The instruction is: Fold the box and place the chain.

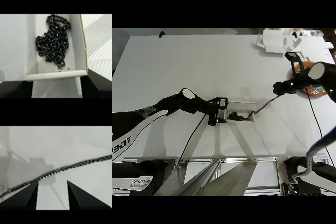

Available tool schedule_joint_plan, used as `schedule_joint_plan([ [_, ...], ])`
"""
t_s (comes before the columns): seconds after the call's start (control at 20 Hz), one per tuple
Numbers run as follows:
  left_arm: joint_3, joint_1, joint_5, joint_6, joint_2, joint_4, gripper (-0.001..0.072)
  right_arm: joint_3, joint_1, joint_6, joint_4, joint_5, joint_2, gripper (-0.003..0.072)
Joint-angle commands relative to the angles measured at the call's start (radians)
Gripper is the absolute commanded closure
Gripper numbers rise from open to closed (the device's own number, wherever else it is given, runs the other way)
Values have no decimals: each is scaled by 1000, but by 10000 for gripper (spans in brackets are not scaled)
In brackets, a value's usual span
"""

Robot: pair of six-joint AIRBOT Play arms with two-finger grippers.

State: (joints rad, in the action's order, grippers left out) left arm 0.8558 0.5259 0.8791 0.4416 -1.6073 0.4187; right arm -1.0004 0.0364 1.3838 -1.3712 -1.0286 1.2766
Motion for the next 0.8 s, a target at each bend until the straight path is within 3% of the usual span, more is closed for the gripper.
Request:
schedule_joint_plan([
  [0.0, 0, 0, 0, 0, 1, 0, 458, -1, -11, 60, -29, 48, 123, 291],
  [0.2, 0, 0, 0, 0, 1, 0, 458, -1, -10, 83, -29, 84, 196, 294],
  [0.35, 0, 0, 0, 0, 1, 0, 458, -1, -11, 83, -29, 85, 223, 354],
  [0.55, 0, 0, 0, 0, 1, 0, 458, -1, -10, 86, -29, 66, 248, 375],
  [0.75, 0, 0, 0, 0, 1, 0, 458, -1, -10, 52, -28, -7, 251, 672],
])
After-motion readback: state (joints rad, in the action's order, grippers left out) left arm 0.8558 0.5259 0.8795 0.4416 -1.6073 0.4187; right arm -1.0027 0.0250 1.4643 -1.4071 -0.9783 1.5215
